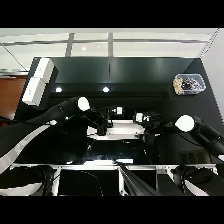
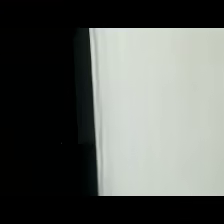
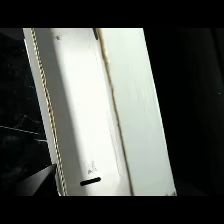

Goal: Fold the box and place the chain.

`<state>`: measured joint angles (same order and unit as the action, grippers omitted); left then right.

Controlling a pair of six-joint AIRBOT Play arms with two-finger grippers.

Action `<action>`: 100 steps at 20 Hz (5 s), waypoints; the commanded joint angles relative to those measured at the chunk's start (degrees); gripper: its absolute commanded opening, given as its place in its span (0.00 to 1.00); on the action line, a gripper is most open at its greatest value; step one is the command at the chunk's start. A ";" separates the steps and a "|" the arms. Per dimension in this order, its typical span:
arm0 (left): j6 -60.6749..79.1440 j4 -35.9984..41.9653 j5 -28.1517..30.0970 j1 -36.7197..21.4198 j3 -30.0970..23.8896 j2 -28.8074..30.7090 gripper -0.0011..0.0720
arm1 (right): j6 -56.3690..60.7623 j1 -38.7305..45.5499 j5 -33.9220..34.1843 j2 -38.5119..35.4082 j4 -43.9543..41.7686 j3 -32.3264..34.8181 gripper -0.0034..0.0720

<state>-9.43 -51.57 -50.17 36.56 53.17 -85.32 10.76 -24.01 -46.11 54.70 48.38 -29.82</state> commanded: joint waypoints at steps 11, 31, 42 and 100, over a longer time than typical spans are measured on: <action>-0.04 -0.02 -0.87 0.00 -0.02 0.04 0.06 | -15.08 1.86 1.29 3.30 -12.17 7.32 0.92; -0.04 -0.02 -0.85 0.02 -0.02 0.04 0.06 | -17.68 1.75 4.83 7.43 -10.82 7.45 0.92; -0.07 0.00 -0.94 0.02 -0.02 0.04 0.06 | -17.68 1.75 4.83 7.82 -10.82 7.48 0.70; -20.59 2.91 -8.37 -8.96 -10.56 24.06 0.06 | -17.64 1.73 3.69 7.82 -10.91 7.48 0.27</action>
<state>-32.10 -47.83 -54.63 29.74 44.95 -65.65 -6.85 -22.22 -42.41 62.48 37.47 -22.37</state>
